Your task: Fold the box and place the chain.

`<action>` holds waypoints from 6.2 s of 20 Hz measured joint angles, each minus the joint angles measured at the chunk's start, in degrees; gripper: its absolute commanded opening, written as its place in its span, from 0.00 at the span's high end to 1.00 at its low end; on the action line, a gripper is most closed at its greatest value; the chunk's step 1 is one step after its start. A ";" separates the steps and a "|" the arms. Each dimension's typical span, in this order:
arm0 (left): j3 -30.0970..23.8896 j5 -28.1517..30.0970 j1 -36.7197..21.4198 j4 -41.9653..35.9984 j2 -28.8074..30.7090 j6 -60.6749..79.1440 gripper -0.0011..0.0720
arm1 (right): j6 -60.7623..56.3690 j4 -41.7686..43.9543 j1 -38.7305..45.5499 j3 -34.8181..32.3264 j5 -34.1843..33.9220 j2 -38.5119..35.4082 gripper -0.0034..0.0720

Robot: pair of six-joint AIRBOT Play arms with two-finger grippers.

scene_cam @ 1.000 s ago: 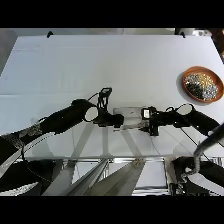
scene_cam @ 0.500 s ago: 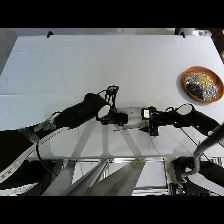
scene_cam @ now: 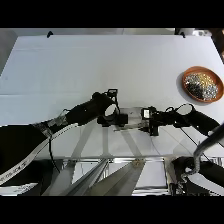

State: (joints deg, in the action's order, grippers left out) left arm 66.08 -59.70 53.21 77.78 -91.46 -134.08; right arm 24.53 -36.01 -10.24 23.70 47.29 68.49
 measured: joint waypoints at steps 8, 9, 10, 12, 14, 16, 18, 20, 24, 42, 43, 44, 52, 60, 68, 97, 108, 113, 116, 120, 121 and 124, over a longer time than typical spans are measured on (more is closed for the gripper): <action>0.48 -1.53 0.33 -0.04 -1.16 -3.34 0.56 | 0.00 -0.02 -0.02 -0.02 0.13 0.00 0.33; 0.50 -1.75 0.33 0.00 -1.18 -3.50 0.56 | 0.00 -0.02 -0.02 -0.02 0.13 0.00 0.33; 0.50 -1.84 0.35 0.02 -1.18 -3.52 0.56 | 0.00 -0.02 -0.02 -0.02 0.11 0.00 0.33; 0.50 -1.97 0.44 0.07 -1.18 -3.54 0.67 | 0.00 -0.02 -0.02 -0.02 0.11 0.00 0.33; 0.50 -2.36 0.68 0.11 -1.18 -3.56 0.91 | 0.00 -0.04 -0.02 0.00 0.09 0.00 0.33; 0.50 -2.49 0.98 0.37 -1.20 -4.04 0.98 | -0.13 0.07 -0.02 -0.02 0.20 0.00 0.33; 0.50 -2.34 1.25 0.44 -1.20 -4.09 0.97 | -0.07 -0.04 -0.02 -0.02 0.50 0.00 0.33; 0.50 -2.23 1.40 0.42 -1.20 -3.65 0.67 | 0.26 -0.11 -0.04 -0.02 0.17 0.00 0.33; 0.50 -1.88 1.68 0.22 -1.20 -3.72 0.42 | 0.09 -0.02 0.00 -0.02 -0.26 0.00 0.33; 1.86 -4.59 1.77 2.32 -2.23 -7.23 0.64 | -0.04 0.00 0.00 0.00 -0.02 0.00 0.33; 2.64 -5.22 1.51 2.86 -2.23 -7.37 0.64 | -0.04 0.00 0.00 0.00 0.00 0.00 0.33; 3.30 -5.11 1.33 2.86 -2.25 -7.37 0.64 | -0.04 0.00 0.00 -0.02 0.00 0.00 0.33; 5.25 -10.91 0.83 4.11 -4.04 -6.40 0.61 | -0.04 0.04 -0.02 -0.02 0.15 0.00 0.33; 7.78 -12.85 1.16 4.13 -6.32 -4.98 0.62 | -0.02 -0.02 -0.02 -0.02 -0.02 0.00 0.33; 8.13 -12.33 2.23 3.13 -7.61 -5.22 0.98 | -0.17 -0.04 0.02 -0.02 0.31 0.00 0.33; 7.98 -12.13 2.93 3.74 -7.10 -3.32 0.37 | 0.17 -0.07 0.02 0.00 -0.09 0.00 0.33; 8.07 -8.46 2.91 3.61 -2.03 -2.86 0.35 | -0.07 0.02 0.00 0.00 -0.09 0.00 0.33; 8.07 -9.92 2.89 3.69 2.51 9.33 0.29 | -0.04 0.02 0.00 0.00 -0.04 0.00 0.33; 8.00 -10.54 2.84 3.69 7.80 20.83 0.29 | -0.04 0.00 0.00 -0.02 -0.02 0.00 0.33; 6.16 -10.51 2.91 4.87 17.05 37.20 0.29 | -0.04 0.00 0.00 -0.02 0.00 0.00 0.33; 4.85 -10.45 2.91 5.03 19.28 40.54 0.29 | -0.02 0.00 0.00 -0.02 0.00 0.00 0.33; -1.92 -8.28 2.47 4.94 25.86 50.03 0.29 | -0.02 0.00 0.00 -0.02 0.00 0.00 0.33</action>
State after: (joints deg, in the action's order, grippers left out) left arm 64.16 -67.99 55.68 82.72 -65.60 -84.05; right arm 24.51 -36.01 -10.24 23.68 47.29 68.49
